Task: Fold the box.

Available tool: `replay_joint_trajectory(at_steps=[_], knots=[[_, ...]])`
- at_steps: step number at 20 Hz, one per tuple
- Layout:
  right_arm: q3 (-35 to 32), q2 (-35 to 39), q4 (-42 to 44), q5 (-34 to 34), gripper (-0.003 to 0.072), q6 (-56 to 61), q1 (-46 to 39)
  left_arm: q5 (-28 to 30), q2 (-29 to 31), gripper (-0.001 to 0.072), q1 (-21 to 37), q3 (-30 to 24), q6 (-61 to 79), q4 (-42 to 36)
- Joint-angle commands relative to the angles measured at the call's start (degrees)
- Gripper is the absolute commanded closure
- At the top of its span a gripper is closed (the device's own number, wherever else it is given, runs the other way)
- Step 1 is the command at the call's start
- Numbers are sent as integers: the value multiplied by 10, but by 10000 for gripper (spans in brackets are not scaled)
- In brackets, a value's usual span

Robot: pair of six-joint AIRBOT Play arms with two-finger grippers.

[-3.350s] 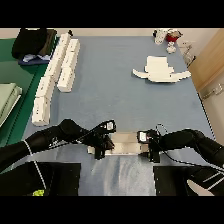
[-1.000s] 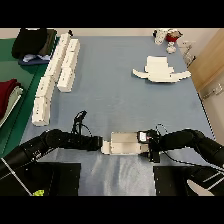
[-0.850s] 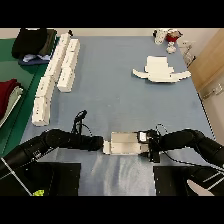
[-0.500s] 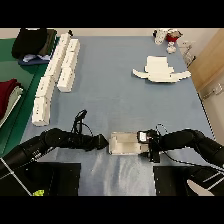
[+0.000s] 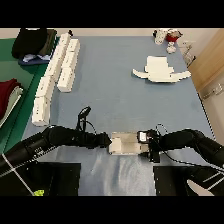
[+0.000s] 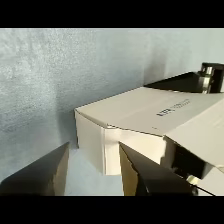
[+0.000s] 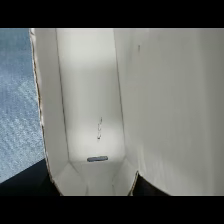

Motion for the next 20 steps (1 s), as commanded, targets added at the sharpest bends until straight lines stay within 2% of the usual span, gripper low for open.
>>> replay_joint_trajectory(at_steps=[1,6,8,12,15,18,19,20], knots=[[0,0,0,0,179,0,0,-16,-55,247,-61,52,-127,125],[0,0,0,0,179,0,0,-102,-149,247,-136,157,-303,302],[0,0,0,0,179,0,0,-141,-181,247,-157,200,-352,347],[0,0,0,0,179,0,0,-206,-253,247,-188,274,-402,365],[0,0,0,0,179,0,0,-253,-286,247,-211,310,-444,384],[0,0,0,0,179,0,0,-254,-294,248,-221,324,-476,390],[0,0,0,0,179,0,0,-254,-295,317,-221,327,-483,390],[0,0,0,0,179,0,0,-251,-295,355,-221,329,-483,390]])
